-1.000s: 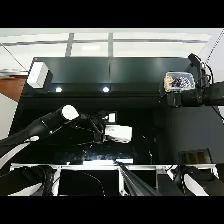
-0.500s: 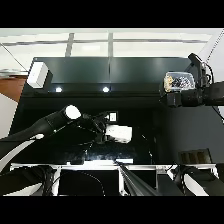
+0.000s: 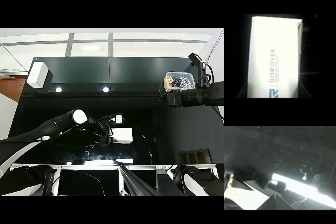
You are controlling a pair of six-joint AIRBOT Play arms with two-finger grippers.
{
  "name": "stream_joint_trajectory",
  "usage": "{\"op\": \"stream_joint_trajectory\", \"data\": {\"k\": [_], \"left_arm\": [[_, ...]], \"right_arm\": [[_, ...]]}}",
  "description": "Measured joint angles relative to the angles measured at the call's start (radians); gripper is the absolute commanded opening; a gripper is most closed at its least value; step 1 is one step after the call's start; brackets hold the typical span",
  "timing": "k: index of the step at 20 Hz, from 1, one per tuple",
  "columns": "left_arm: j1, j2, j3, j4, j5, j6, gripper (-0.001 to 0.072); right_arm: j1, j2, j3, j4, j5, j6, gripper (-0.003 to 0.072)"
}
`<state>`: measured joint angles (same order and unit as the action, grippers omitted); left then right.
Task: Fold the box and place the chain.
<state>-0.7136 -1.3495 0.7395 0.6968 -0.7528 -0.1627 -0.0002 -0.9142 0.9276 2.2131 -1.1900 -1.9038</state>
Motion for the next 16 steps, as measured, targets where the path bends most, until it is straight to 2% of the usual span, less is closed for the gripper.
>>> {"op": "stream_joint_trajectory", "data": {"k": [3,7,11,14,16], "left_arm": [[0.050,0.064,0.009,0.176,-0.016,-0.217,0.0286],[0.226,0.192,0.012,0.322,-0.135,-0.438,0.0286],[0.499,0.294,0.012,0.433,-0.271,-0.564,0.0286],[0.742,0.326,0.012,0.477,-0.313,-0.604,0.0292],[0.900,0.327,0.012,0.480,-0.298,-0.617,0.0292]], "right_arm": [[0.000,0.000,0.000,-0.006,0.000,0.003,0.0024],[0.000,0.000,0.000,-0.011,0.000,0.004,0.0024],[0.000,0.000,0.000,-0.014,0.000,0.004,0.0024],[0.000,0.000,0.000,-0.019,0.003,0.004,0.0024],[0.000,0.000,0.000,-0.022,0.011,0.004,0.0025]]}}
